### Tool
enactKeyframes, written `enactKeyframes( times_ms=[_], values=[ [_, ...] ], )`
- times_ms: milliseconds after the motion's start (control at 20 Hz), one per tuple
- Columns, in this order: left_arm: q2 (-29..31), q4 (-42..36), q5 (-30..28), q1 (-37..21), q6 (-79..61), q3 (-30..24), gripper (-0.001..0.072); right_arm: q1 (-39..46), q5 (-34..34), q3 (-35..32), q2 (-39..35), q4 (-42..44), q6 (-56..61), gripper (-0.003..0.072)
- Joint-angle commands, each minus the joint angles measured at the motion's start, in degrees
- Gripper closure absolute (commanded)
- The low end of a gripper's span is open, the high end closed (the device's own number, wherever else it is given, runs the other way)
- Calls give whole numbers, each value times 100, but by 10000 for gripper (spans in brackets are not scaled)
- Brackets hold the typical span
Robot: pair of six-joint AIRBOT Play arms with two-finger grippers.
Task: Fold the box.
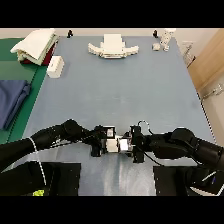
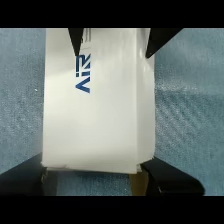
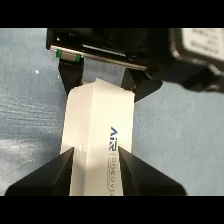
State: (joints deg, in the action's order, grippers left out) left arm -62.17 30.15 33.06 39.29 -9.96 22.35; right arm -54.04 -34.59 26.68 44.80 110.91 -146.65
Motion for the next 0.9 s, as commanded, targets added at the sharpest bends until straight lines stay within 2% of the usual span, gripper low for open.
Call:
enactKeyframes(
  times_ms=[0, 450, 650, 700, 800, 850],
  values=[
    [0, 4, 0, -2, -4, 2, 237, -2, 15, 4, -131, -35, 0, 276],
    [0, 4, 0, -2, -4, 2, 236, -2, 155, 15, -361, -216, 0, 276],
    [0, 4, 0, -2, -4, 2, 237, 17, 363, 15, -212, -428, 48, 280],
    [0, 4, 0, -2, -4, 2, 236, 15, 439, 15, -131, -461, 96, 334],
    [0, 4, 0, -2, -4, 2, 237, 11, 481, 15, 0, -415, 118, 348],
    [0, 4, 0, -2, -4, 2, 237, 9, 466, 15, 31, -343, 116, 402]
  ],
)
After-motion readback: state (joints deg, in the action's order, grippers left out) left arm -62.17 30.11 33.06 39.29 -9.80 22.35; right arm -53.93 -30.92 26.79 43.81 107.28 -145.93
